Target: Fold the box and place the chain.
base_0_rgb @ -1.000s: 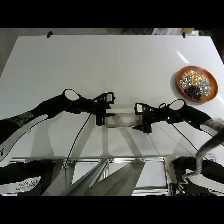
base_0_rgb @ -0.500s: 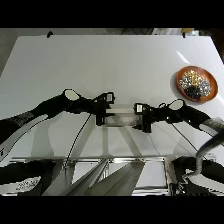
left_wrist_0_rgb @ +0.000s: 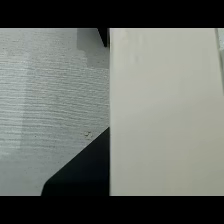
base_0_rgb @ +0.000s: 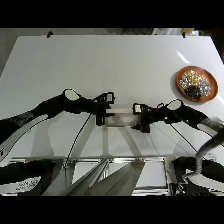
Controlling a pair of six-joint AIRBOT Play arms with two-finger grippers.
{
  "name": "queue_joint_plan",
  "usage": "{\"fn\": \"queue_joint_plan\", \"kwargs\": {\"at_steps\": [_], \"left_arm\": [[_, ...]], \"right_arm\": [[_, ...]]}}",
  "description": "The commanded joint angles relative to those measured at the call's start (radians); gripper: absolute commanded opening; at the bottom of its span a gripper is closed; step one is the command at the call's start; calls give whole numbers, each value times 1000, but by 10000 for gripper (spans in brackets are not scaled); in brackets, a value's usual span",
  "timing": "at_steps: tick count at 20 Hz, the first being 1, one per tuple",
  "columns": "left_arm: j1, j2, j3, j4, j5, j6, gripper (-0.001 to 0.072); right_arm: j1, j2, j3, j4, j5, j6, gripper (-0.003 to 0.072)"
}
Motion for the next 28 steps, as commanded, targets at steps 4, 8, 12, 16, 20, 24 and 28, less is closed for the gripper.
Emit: {"fn": "queue_joint_plan", "kwargs": {"at_steps": [4, 8, 12, 16, 20, 24, 28], "left_arm": [[0, 0, 0, 0, 0, 0, 10], [0, 0, 0, 0, 0, 0, 10], [0, 0, 0, 0, 0, 0, 10], [0, 0, 0, 0, 0, 0, 10], [0, 0, 0, 0, 0, 0, 10], [0, 0, 0, 0, 0, 0, 10], [0, 0, 0, 0, 0, 0, 10]], "right_arm": [[2, -16, 7, -9, -2, 0, 593], [1, -23, 7, -10, -2, 0, 486], [1, -23, 7, -10, 3, 0, 399], [1, -23, 7, -10, 16, 0, 400], [1, -23, 7, -10, 16, 0, 402], [1, -23, 7, -10, 17, 0, 404], [1, -23, 7, -10, 16, 0, 404]]}}
